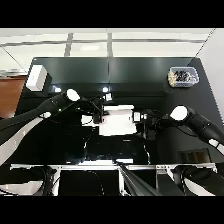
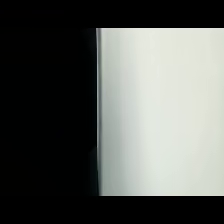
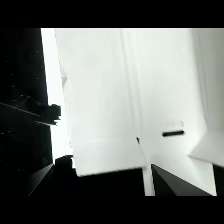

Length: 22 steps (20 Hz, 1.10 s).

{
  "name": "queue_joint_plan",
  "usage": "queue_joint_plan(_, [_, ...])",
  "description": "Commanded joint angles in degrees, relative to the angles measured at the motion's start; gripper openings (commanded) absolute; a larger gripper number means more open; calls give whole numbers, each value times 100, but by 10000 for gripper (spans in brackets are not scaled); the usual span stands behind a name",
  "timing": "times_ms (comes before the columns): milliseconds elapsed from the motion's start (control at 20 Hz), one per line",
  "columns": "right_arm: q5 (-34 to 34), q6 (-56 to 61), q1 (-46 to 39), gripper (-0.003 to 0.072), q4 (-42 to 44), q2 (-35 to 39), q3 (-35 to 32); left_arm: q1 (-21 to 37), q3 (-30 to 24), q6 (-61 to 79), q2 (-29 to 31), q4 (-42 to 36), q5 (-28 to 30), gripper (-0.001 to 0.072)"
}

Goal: Fold the box and place the chain.

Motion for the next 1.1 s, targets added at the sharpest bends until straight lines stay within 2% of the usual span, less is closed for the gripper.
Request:
queue_joint_plan(0, [-136, -317, 317, 709, -79, -122, 0, -2, -2, -2, -4, 4, 4, 25])
queue_joint_plan(150, [-599, -328, 437, 709, -133, -234, 0, -2, -2, -2, -7, 4, 4, 25])
queue_joint_plan(400, [-662, -841, 481, 709, -129, -420, 0, -2, -2, -2, -7, 4, 4, 25])
queue_joint_plan(600, [-1058, -850, 588, 708, -66, -439, 0, -2, -2, -2, -7, 4, 4, 25])
queue_joint_plan(1050, [-1082, -629, 494, 708, 63, -177, 9, 0, -2, -2, -31, 4, -17, 25])
